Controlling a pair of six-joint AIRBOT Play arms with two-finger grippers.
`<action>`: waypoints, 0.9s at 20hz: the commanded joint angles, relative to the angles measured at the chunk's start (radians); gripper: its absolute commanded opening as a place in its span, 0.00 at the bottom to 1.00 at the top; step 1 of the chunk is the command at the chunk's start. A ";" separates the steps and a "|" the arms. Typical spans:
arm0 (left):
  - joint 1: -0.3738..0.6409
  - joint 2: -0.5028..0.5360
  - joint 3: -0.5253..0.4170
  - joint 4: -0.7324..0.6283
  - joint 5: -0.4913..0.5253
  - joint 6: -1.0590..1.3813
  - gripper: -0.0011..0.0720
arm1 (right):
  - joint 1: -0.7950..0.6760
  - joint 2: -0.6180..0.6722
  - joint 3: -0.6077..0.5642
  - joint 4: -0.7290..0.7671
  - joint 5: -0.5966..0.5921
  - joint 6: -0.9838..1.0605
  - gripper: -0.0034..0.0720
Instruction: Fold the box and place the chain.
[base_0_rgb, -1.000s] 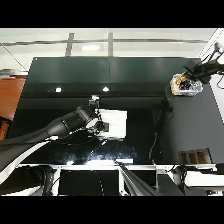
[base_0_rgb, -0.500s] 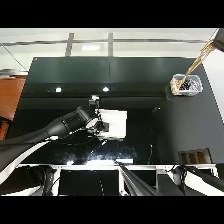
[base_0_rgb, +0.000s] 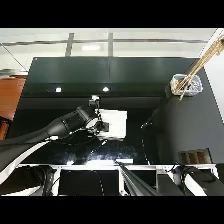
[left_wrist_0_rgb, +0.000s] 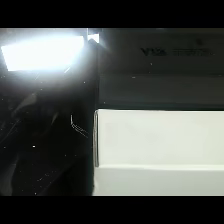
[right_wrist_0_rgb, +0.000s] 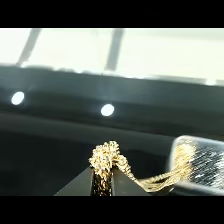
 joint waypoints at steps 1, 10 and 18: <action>0.000 0.000 0.001 0.000 0.001 0.000 0.06 | 0.100 0.077 -0.026 -0.002 0.099 -0.010 0.07; 0.000 0.000 0.001 0.001 0.001 0.000 0.06 | 0.312 0.084 -0.056 0.233 0.171 -0.029 0.07; 0.000 0.000 0.001 0.000 0.000 0.001 0.06 | 0.480 0.079 -0.250 0.290 -0.037 -0.025 0.07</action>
